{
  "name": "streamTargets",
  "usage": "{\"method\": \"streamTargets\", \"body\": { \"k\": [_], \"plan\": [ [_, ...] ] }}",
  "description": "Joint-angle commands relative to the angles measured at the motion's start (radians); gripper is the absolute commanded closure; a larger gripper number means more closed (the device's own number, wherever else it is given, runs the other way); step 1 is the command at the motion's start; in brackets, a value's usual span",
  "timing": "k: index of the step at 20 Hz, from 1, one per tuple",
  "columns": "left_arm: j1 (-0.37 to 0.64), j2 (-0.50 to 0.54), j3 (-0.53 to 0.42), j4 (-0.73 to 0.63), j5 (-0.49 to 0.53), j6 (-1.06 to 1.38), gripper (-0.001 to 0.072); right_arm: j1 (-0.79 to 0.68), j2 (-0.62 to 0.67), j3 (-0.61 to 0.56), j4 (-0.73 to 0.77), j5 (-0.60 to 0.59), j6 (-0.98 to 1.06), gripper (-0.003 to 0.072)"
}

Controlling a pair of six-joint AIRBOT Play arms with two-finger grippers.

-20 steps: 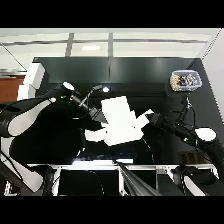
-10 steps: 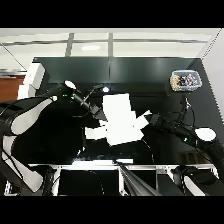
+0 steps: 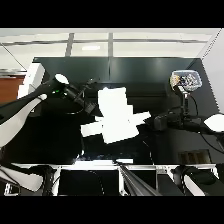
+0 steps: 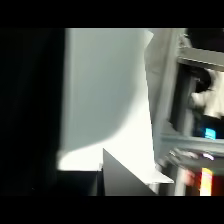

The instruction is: Fold the box and place the chain.

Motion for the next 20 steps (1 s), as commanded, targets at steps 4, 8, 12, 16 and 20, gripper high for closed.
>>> {"method": "streamTargets", "body": {
  "k": [4,8,12,16,20],
  "plan": [
    [-0.006,0.369,-0.341,-0.087,0.381,0.518,0.0685,-0.005,0.001,0.058,-0.377,0.031,-0.013,-0.0012],
    [-0.042,0.351,-0.378,-0.045,0.306,0.765,0.0684,-0.004,0.001,0.057,-0.324,-0.01,-0.008,-0.0012],
    [-0.135,0.282,-0.357,-0.003,0.397,0.843,0.0684,0.0,0.0,0.055,-0.284,-0.014,-0.158,-0.001],
    [-0.192,0.248,-0.352,0.05,0.553,0.87,0.0684,0.062,-0.005,0.025,-0.305,-0.046,-0.327,-0.0011],
    [-0.191,0.244,-0.352,0.048,0.553,0.868,0.0684,0.164,-0.04,-0.03,-0.311,-0.107,-0.421,-0.0011]
  ]
}}
